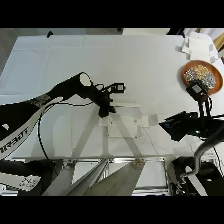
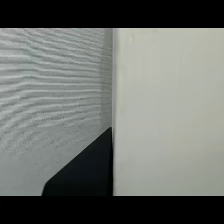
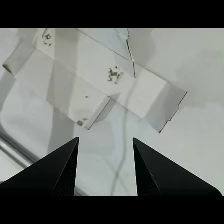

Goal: Fold the box and place the chain.

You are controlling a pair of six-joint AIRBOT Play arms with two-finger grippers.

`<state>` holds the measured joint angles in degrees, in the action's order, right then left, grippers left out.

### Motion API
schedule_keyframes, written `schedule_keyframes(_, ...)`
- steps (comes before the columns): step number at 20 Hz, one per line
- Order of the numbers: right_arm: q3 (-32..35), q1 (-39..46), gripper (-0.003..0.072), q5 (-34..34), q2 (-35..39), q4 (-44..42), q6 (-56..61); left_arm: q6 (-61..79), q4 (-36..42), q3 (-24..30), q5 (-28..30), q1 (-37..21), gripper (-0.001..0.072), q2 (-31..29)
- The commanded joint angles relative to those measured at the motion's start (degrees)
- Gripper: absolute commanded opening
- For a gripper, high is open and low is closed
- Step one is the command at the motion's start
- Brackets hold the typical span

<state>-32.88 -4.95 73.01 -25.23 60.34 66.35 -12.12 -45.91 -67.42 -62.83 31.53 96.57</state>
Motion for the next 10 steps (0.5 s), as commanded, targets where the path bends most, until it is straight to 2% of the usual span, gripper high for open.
schedule_keyframes(1,-0.1,0.0,0.0377,0.1,0.0,0.1,-0.9,-1.7,0.3,0.0,0.4,0.0,-0.0001,0.0)
schedule_keyframes(7,-0.1,0.0,0.0377,4.4,0.0,0.0,-10.0,-1.6,1.5,0.0,0.3,0.0,0.0017,0.0)
schedule_keyframes(10,-0.1,0.0,0.0377,4.3,0.0,-0.2,-12.8,-1.6,1.5,0.0,0.2,0.0,0.0017,0.0)
